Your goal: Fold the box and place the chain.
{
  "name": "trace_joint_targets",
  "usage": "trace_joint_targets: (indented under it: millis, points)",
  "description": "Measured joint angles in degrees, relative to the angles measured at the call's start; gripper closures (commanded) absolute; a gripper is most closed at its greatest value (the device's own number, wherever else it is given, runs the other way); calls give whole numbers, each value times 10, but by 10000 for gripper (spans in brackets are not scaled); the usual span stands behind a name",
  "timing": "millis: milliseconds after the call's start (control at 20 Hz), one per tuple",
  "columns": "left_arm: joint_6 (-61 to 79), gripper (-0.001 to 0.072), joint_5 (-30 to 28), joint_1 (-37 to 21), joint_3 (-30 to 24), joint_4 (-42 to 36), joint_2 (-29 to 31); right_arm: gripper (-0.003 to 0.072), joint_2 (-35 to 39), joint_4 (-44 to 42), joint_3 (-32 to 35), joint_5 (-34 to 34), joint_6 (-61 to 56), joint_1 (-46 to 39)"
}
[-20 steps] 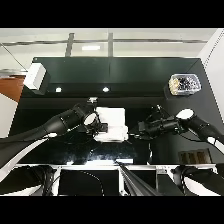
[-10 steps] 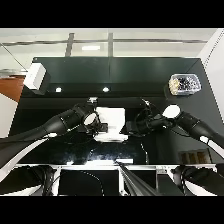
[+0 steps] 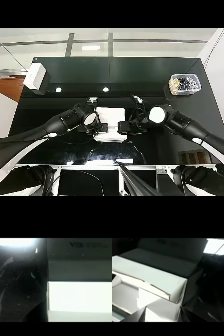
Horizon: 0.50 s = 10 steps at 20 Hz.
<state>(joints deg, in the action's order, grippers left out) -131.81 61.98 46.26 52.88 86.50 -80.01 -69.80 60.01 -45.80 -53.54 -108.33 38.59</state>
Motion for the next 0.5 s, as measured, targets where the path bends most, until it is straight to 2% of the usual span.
trace_joint_targets:
  millis: [450,500]
  points:
    - [1,682,0,0,0,2,0,216,-57,128,-64,-18,-169,79]
    - [1,681,0,0,0,2,0,333,-59,134,-66,-22,-177,82]
